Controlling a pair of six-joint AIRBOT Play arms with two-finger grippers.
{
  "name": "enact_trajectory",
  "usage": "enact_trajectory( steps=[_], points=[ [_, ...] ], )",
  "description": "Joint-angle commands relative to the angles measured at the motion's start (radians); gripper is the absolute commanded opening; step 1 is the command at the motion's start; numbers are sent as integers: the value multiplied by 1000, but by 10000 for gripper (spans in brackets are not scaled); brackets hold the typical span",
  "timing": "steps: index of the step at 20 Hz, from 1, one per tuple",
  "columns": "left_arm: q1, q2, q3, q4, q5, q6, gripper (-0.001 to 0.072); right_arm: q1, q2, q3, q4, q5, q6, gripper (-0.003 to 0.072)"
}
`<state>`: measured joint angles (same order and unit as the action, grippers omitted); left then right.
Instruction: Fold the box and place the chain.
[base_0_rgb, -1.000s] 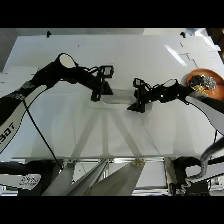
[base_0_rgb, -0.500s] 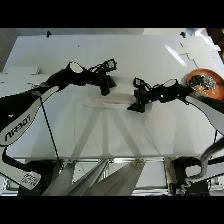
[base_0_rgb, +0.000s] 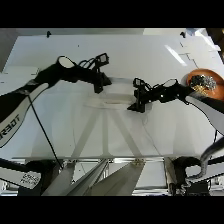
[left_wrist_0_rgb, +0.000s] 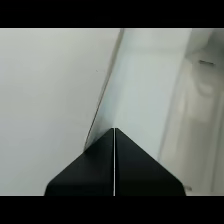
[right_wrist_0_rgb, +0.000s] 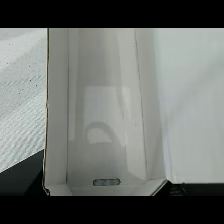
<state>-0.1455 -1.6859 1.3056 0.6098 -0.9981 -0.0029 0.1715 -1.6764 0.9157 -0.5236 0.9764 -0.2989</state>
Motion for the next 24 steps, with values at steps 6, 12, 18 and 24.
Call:
enact_trajectory(
  steps=[6,12,18,24],
  points=[
    [59,31,0,283,-150,2,297,1,1,0,1,0,2,496],
    [-5,-64,0,282,-92,154,421,1,1,0,1,0,2,496],
    [-38,-114,0,282,-145,164,416,1,1,0,1,0,2,496],
    [-38,-114,0,281,-204,164,333,1,1,0,1,0,2,496]
  ],
)
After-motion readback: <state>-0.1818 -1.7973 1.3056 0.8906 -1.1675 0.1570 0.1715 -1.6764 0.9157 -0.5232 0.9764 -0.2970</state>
